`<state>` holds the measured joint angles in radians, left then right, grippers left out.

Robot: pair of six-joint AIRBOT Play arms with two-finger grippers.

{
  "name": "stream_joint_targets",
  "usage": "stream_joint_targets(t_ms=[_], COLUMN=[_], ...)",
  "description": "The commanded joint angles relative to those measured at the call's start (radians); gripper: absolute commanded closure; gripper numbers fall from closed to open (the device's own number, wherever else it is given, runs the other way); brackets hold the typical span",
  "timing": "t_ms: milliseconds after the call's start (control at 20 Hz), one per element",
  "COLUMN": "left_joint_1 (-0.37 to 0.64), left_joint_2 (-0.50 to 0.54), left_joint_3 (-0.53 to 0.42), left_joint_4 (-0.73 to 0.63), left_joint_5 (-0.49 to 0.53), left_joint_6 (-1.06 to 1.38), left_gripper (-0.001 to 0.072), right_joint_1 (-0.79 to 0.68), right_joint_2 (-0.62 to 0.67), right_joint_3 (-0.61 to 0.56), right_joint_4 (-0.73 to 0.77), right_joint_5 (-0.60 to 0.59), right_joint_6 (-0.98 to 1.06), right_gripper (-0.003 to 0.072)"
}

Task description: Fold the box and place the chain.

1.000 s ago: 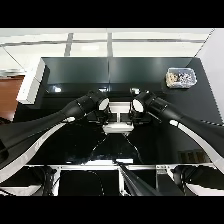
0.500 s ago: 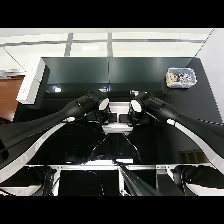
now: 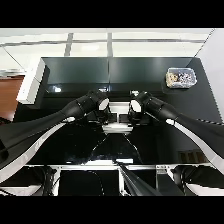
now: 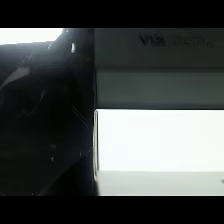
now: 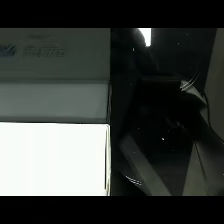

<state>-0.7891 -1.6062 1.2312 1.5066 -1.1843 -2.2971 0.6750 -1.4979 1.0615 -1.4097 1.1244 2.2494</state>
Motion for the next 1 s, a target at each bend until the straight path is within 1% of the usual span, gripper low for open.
stream_joint_targets(t_ms=[0, 50, 100, 150, 200, 300, 400, 500, 550, 600, 700, 750, 800, 850, 900, 950], left_joint_1=[0.000, 0.000, 0.000, 0.000, 0.000, 0.000, 0.000, 0.000, 0.000, 0.000, 0.000, 0.000, 0.000, 0.000, 0.000, 0.001], left_joint_2=[0.000, 0.000, 0.000, 0.000, 0.000, 0.000, 0.000, 0.000, 0.000, 0.000, 0.000, 0.000, 0.000, 0.000, 0.000, 0.000], left_joint_3=[0.000, 0.000, 0.000, 0.000, 0.000, 0.000, 0.000, 0.000, 0.000, 0.000, 0.000, 0.000, 0.000, 0.000, 0.000, 0.000], left_joint_4=[0.002, 0.002, 0.002, 0.002, 0.002, 0.003, 0.003, 0.003, 0.003, 0.003, 0.003, 0.003, 0.003, 0.003, 0.003, 0.006], left_joint_5=[0.002, 0.002, 0.003, 0.002, 0.002, 0.003, 0.003, 0.003, 0.004, 0.005, 0.005, 0.005, 0.005, 0.005, 0.005, 0.005], left_joint_6=[-0.003, -0.003, -0.003, -0.003, -0.003, -0.003, -0.003, -0.003, -0.003, -0.003, -0.003, -0.003, -0.003, -0.003, -0.003, -0.003], left_gripper=[0.0684, 0.0684, 0.0684, 0.0684, 0.0684, 0.0684, 0.0684, 0.0684, 0.0684, 0.0683, 0.0684, 0.0684, 0.0684, 0.0684, 0.0684, 0.0684], right_joint_1=[0.000, 0.000, 0.000, -0.001, -0.002, -0.002, -0.002, -0.025, -0.047, -0.075, -0.136, -0.173, -0.222, -0.297, -0.376, -0.467], right_joint_2=[0.000, 0.001, 0.006, 0.014, 0.026, 0.069, 0.137, 0.235, 0.283, 0.325, 0.364, 0.359, 0.347, 0.320, 0.286, 0.237], right_joint_3=[0.000, 0.000, 0.000, 0.000, 0.000, 0.009, 0.035, 0.055, 0.057, 0.057, 0.056, 0.053, 0.045, 0.041, 0.044, 0.058], right_joint_4=[0.002, 0.002, 0.003, 0.002, 0.003, 0.003, 0.000, -0.020, -0.050, -0.108, -0.340, -0.478, -0.566, -0.589, -0.548, -0.475], right_joint_5=[-0.002, -0.002, -0.002, 0.000, 0.000, 0.028, 0.102, 0.153, 0.153, 0.132, 0.062, 0.007, -0.072, -0.162, -0.225, -0.270], right_joint_6=[0.002, 0.002, 0.002, 0.002, -0.007, -0.056, -0.147, -0.216, -0.238, -0.267, -0.291, -0.290, -0.290, -0.289, -0.282, -0.283], right_gripper=[0.0674, 0.0671, 0.0548, 0.0274, 0.0197, 0.0197, 0.0198, 0.0197, 0.0197, 0.0198, 0.0197, 0.0197, 0.0196, 0.0013, -0.0034, -0.0034])
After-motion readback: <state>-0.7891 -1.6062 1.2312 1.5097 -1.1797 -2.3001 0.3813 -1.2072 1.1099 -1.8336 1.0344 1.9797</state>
